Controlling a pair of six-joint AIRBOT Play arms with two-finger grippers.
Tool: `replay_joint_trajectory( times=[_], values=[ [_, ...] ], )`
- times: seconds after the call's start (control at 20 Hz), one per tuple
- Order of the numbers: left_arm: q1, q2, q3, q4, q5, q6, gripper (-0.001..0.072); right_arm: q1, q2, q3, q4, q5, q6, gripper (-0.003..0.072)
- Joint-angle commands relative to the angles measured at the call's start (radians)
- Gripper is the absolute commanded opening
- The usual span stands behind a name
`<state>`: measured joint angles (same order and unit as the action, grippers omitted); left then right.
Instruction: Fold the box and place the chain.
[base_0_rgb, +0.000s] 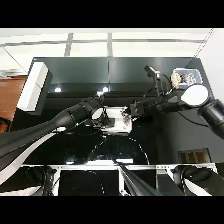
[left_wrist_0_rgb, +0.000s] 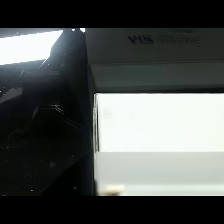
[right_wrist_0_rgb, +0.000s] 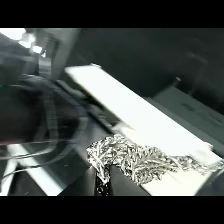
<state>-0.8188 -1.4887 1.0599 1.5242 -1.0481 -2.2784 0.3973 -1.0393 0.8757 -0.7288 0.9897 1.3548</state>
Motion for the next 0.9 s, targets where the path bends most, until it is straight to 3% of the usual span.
replay_joint_trajectory(
  times=[0.0,0.05,0.1,0.15,0.3,0.4,0.6,0.7,0.8,0.85],
  values=[
    [0.001,0.0,0.0,0.0,0.0,0.0,0.0029,0.003,-0.01,-0.089,-0.002,-0.073,0.018,0.0019],
    [0.001,0.0,0.0,0.0,0.0,0.0,0.0029,0.002,-0.01,-0.092,-0.006,-0.074,0.018,0.0125],
    [0.001,0.0,0.0,0.0,-0.001,0.0,0.0029,0.001,-0.009,-0.092,-0.006,-0.073,0.018,0.0319],
    [0.001,0.0,0.0,0.0,-0.002,0.0,0.0029,-0.011,-0.009,-0.092,-0.01,-0.064,0.017,0.0359],
    [0.001,0.0,0.0,0.0,-0.004,0.0,0.0029,-0.119,-0.008,-0.09,-0.102,-0.037,0.02,0.0358],
    [0.001,0.0,0.0,0.0,-0.003,0.0,0.0029,-0.208,-0.008,-0.09,-0.212,-0.089,0.035,0.0358],
    [0.001,0.0,0.0,0.0,-0.003,0.0,0.0029,-0.319,-0.018,-0.094,-0.566,-0.357,0.229,0.0356],
    [0.001,0.0,0.0,0.0,-0.004,0.0,0.0029,-0.361,-0.061,-0.095,-0.675,-0.46,0.43,0.0359],
    [0.001,0.0,0.0,0.0,-0.004,0.0,0.0029,-0.401,-0.144,-0.095,-0.689,-0.505,0.547,0.072],
    [0.001,0.0,0.0,0.0,-0.004,0.0,0.0029,-0.417,-0.195,-0.093,-0.684,-0.52,0.579,0.072]
  ],
)
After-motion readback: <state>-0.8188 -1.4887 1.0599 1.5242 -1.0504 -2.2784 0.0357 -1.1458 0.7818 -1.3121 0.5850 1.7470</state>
